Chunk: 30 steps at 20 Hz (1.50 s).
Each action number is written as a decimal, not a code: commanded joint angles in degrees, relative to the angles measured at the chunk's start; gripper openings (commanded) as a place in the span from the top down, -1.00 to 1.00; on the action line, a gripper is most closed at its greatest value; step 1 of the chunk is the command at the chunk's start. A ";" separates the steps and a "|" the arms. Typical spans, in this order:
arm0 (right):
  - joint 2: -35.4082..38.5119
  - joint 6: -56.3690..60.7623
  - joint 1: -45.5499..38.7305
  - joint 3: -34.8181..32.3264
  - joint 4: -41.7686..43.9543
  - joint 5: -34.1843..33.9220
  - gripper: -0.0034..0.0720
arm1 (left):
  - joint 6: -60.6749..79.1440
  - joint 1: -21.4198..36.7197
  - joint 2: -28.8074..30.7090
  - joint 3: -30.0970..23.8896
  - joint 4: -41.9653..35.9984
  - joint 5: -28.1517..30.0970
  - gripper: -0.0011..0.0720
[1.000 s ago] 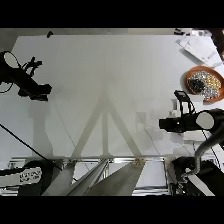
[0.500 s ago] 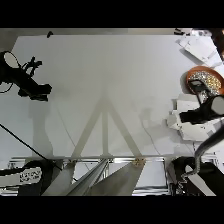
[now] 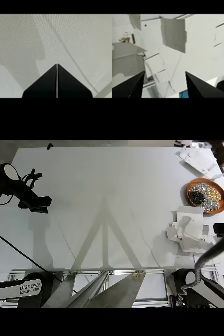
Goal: Fold the box and place the chain.
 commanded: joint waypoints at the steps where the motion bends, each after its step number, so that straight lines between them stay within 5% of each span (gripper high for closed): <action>1: -4.13 -1.95 -3.63 0.52 -4.59 -1.70 -0.59 | 0.02 0.07 -0.04 -0.02 0.02 0.02 0.94; 8: -8.41 -6.47 -3.63 0.76 -6.38 -9.31 -0.53 | 0.02 0.07 -0.04 -0.02 0.02 0.02 0.94; 17: -17.05 -7.39 -3.63 0.76 -3.41 -9.20 -0.29 | 0.02 0.07 -0.04 -0.02 0.02 0.02 0.94; 19: -17.59 -6.23 -3.63 0.74 -5.07 -8.50 -0.12 | 0.02 0.07 -0.04 -0.02 0.02 0.02 0.94; 23: -17.73 -6.08 -3.61 0.74 -4.39 -7.56 0.87 | 0.02 0.07 -0.04 -0.02 0.02 0.02 0.94; 27: -17.05 -7.02 -2.12 0.74 2.51 -5.42 0.90 | 0.02 0.07 -0.04 -0.02 0.02 0.02 0.94; 30: -13.00 -8.81 2.08 0.74 15.58 -5.70 0.90 | 0.02 0.07 -0.04 -0.02 0.02 0.02 0.94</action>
